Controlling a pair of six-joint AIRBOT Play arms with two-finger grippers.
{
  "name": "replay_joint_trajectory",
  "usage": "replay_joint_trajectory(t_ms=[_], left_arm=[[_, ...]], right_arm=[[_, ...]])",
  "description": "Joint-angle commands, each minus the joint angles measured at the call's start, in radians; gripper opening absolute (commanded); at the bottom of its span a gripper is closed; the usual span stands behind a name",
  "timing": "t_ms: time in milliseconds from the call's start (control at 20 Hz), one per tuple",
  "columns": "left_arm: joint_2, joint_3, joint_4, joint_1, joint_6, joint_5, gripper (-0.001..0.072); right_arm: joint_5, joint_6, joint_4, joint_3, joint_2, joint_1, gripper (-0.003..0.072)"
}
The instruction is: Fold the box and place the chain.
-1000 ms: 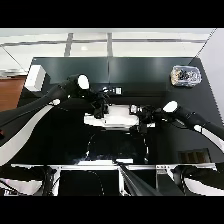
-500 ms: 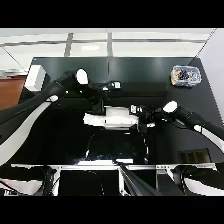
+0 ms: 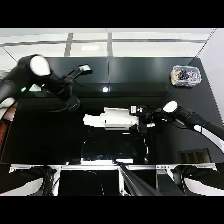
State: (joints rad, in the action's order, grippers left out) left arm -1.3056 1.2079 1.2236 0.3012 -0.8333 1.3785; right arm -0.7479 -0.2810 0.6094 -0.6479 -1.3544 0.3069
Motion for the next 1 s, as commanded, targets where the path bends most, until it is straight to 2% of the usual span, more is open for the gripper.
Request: replay_joint_trajectory(t_ms=[0, 50, 100, 150, 300, 450, 650, 850, 950], left_arm=[[0.195, -0.215, -0.047, -0.033, -0.077, -0.132, 0.0483], [0.247, -0.291, -0.103, -0.031, -0.063, -0.198, 0.0361], [0.286, -0.364, -0.195, -0.031, -0.007, -0.245, 0.0096], [0.311, -0.426, -0.304, -0.031, 0.069, -0.272, 0.0020], [0.314, -0.593, -0.644, -0.018, 0.273, -0.340, 0.0020], [0.275, -0.653, -0.794, 0.066, 0.338, -0.516, 0.0020], [0.168, -0.627, -0.999, 0.183, 0.414, -0.774, 0.0020], [0.043, -0.507, -0.991, 0.189, 0.446, -0.885, 0.0020], [-0.032, -0.441, -0.946, 0.189, 0.444, -0.869, 0.0019]], right_arm=[[-0.023, -0.011, 0.013, 0.000, -0.001, 0.001, 0.0299], [-0.024, -0.011, 0.013, 0.000, -0.001, 0.001, 0.0299], [-0.024, -0.012, 0.013, 0.000, -0.001, 0.001, 0.0299], [-0.025, -0.012, 0.013, 0.000, -0.001, 0.001, 0.0299], [-0.022, -0.011, 0.011, 0.000, -0.001, 0.001, 0.0299], [-0.018, -0.011, 0.008, 0.000, -0.001, 0.001, 0.0299], [-0.018, -0.011, 0.008, 0.000, -0.001, 0.001, 0.0299], [-0.018, -0.011, 0.008, 0.000, -0.001, 0.001, 0.0299], [-0.018, -0.011, 0.008, 0.000, -0.001, 0.001, 0.0299]])
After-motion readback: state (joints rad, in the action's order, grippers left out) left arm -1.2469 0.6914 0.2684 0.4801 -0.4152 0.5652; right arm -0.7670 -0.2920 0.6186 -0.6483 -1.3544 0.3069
